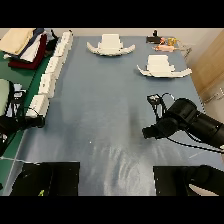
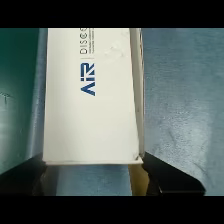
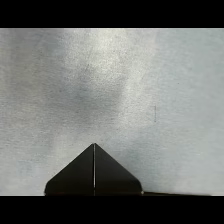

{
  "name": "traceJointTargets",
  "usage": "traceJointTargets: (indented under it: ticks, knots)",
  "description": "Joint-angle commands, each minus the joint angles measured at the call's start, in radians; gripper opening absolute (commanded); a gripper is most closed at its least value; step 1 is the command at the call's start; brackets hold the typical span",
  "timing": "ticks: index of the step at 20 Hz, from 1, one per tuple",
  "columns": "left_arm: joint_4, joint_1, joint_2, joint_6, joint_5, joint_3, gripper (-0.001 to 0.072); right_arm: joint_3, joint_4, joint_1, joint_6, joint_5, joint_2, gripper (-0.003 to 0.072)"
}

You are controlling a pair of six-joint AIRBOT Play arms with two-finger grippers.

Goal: Fold the box.

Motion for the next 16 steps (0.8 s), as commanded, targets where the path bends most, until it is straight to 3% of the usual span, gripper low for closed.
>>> traceJointTargets:
  ticks: [1,5,13,16]
  knots:
    - [0.003,0.019,-0.086,0.014,0.093,0.019,0.0531,0.001,0.0,0.0,0.0,0.0,0.0,0.0003]
    - [-0.049,0.017,-0.156,0.052,0.181,0.026,0.0531,0.001,0.0,0.0,0.0,0.0,0.0,0.0003]
    - [-0.217,-0.047,-0.267,0.218,0.219,0.032,0.0531,0.001,0.0,0.0,0.0,0.0,0.0,0.0003]
    - [-0.216,-0.049,-0.266,0.219,0.232,0.031,0.0531,0.001,0.0,0.0,0.0,0.0,0.0,0.0003]
